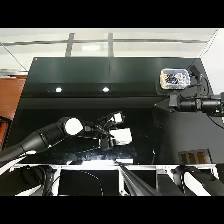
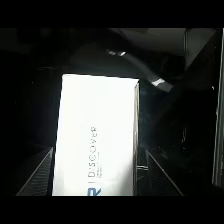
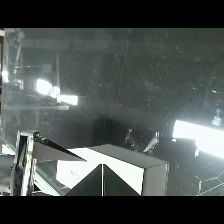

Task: Fold the box and place the chain.

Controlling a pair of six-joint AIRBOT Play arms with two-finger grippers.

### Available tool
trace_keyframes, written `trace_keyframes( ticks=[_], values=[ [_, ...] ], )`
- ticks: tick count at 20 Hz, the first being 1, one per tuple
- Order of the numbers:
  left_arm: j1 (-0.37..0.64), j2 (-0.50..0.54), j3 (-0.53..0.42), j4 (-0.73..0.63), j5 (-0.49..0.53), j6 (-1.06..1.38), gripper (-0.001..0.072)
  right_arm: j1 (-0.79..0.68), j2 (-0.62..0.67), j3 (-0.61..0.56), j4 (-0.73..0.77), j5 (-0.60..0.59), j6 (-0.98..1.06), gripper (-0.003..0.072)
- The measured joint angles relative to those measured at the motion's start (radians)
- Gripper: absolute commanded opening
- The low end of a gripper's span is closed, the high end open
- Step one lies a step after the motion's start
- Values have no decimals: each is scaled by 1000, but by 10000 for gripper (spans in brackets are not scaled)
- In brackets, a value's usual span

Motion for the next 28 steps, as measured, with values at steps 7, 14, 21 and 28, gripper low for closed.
trace_keyframes(
  ticks=[7, 14, 21, 28],
  values=[
    [-6, -3, 1, 69, 16, -10, 714, 0, 0, 0, -3, -1, -1, 12],
    [-6, -3, 1, 116, -4, -34, 714, 0, 0, 0, -13, -1, -1, 12],
    [-8, -3, 1, 124, -36, -63, 714, 0, 0, 0, -14, -1, 0, 12],
    [-23, -48, 1, 126, -13, -64, 714, 0, 0, 0, -14, -1, -1, 12]
  ],
)
